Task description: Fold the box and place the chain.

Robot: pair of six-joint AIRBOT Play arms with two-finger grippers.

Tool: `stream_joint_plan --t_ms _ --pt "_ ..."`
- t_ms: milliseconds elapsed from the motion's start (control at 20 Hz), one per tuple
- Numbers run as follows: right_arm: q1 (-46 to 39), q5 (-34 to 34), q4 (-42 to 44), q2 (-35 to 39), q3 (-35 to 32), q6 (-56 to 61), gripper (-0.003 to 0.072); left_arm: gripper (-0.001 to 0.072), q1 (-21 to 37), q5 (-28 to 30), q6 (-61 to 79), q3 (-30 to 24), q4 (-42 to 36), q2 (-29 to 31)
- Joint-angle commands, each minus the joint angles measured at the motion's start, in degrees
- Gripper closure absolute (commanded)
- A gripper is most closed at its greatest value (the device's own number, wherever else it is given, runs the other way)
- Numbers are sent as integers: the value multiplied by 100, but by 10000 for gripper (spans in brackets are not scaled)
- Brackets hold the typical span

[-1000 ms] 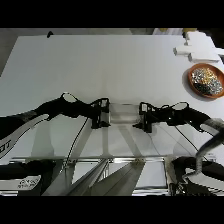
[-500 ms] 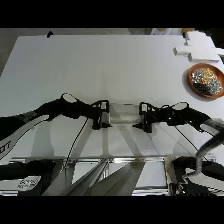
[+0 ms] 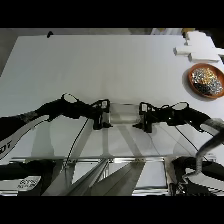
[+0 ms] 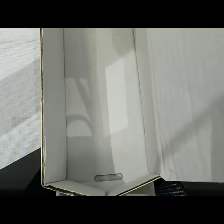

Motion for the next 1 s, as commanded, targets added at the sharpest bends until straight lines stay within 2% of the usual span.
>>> stream_joint_plan --t_ms 0,250,300,350,400,450,550,600,950 --pt "4 2 2 -2 0 0 288 17 -4 50 -352 0 66 -9" --pt "4 2 2 -2 2 2 288 22 -22 74 -428 0 133 -7" --pt "4 2 2 -2 2 2 288 44 -44 98 -433 0 157 -7" --pt "4 2 2 -2 0 0 288 101 -76 116 -435 0 179 -4" --pt "4 2 2 -2 2 2 288 110 -96 142 -450 0 212 -2" --pt "4 2 2 -2 0 0 288 207 -116 221 -503 0 212 -2" --pt "4 2 2 -2 2 2 288 454 -138 243 -522 0 240 0" --pt "4 2 2 -2 2 2 288 522 -153 240 -522 0 275 4" --pt "4 2 2 -2 2 0 288 506 -164 240 -525 0 282 4"
